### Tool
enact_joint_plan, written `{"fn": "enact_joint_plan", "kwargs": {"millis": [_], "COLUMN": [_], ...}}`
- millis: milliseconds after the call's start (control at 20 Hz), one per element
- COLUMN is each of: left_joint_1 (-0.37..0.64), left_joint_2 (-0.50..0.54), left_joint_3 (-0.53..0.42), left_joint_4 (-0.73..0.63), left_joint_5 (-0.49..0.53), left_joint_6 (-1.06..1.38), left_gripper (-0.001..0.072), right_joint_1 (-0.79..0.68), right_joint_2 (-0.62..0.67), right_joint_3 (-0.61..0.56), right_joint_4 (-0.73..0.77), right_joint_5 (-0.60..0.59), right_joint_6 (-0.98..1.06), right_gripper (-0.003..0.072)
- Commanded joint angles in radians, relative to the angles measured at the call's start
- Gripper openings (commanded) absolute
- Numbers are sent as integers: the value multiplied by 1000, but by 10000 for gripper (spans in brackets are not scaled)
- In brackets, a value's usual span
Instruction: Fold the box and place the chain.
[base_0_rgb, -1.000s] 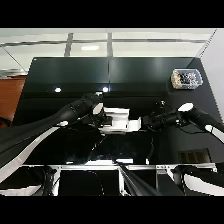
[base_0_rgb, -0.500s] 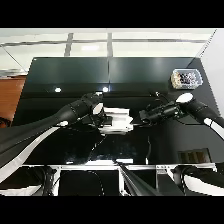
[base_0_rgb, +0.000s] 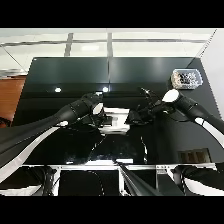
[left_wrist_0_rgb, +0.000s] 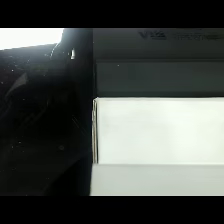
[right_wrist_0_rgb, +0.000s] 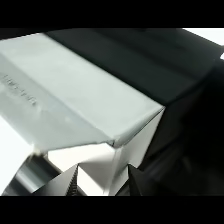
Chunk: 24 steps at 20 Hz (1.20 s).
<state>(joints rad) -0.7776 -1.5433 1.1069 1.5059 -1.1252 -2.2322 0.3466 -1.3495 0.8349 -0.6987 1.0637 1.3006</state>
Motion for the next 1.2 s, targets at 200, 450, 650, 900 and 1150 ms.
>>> {"fn": "enact_joint_plan", "kwargs": {"millis": [200,450,650,900,1150], "left_joint_1": [0,0,0,0,0], "left_joint_2": [-1,-1,-1,-1,-1], "left_joint_3": [0,0,0,0,0], "left_joint_4": [0,0,0,0,0], "left_joint_5": [25,25,24,21,21], "left_joint_6": [0,0,0,0,0], "left_gripper": [26,26,26,27,27], "right_joint_1": [186,308,389,397,410], "right_joint_2": [-15,-89,-96,-128,-156], "right_joint_3": [88,209,227,227,227], "right_joint_4": [-361,-658,-770,-771,-753], "right_joint_5": [-120,3,15,13,11], "right_joint_6": [411,750,915,954,955], "right_gripper": [237,237,238,237,5]}}
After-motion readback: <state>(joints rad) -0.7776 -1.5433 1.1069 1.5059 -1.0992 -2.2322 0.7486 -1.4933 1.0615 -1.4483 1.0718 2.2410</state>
